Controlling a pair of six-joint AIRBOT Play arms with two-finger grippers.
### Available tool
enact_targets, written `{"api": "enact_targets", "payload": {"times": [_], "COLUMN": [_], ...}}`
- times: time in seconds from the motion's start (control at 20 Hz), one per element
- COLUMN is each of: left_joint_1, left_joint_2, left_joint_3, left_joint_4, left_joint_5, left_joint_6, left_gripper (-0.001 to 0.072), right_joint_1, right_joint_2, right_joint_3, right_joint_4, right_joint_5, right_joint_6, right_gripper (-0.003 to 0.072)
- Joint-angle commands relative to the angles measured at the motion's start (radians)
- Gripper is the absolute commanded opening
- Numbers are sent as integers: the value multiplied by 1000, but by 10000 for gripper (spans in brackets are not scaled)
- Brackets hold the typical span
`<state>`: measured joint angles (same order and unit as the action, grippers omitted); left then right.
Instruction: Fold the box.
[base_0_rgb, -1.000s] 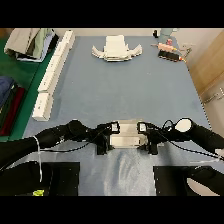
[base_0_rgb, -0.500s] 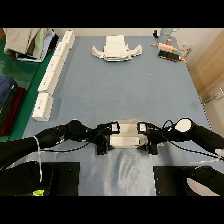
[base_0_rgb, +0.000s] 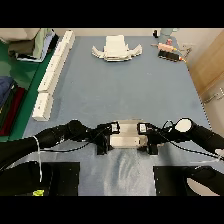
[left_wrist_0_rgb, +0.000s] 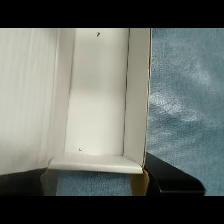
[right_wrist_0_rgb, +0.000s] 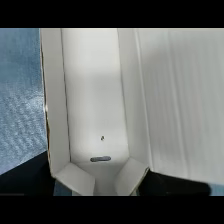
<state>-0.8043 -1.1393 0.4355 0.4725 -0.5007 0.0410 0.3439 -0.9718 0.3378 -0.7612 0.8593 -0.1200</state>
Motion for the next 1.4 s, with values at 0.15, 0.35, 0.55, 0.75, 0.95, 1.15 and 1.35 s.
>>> {"api": "enact_targets", "payload": {"times": [0.15,0.35,0.55,0.75,0.95,1.15,1.35], "left_joint_1": [0,0,0,0,0,0,0], "left_joint_2": [0,0,0,0,0,0,0], "left_joint_3": [1,1,1,1,1,1,1], "left_joint_4": [-2,-2,-2,-2,-2,-2,-2], "left_joint_5": [2,2,2,3,2,2,3], "left_joint_6": [0,-1,-1,-1,-1,-1,-1], "left_gripper": [421,421,421,421,421,422,421], "right_joint_1": [-2,-28,-82,-97,-95,-92,-92], "right_joint_2": [19,143,348,569,680,650,551], "right_joint_3": [0,0,0,0,0,-1,-1], "right_joint_4": [-83,-236,-329,-265,130,209,268], "right_joint_5": [32,124,229,235,245,222,208], "right_joint_6": [61,252,343,452,901,1337,1469], "right_gripper": [720,720,720,720,716,716,716]}}
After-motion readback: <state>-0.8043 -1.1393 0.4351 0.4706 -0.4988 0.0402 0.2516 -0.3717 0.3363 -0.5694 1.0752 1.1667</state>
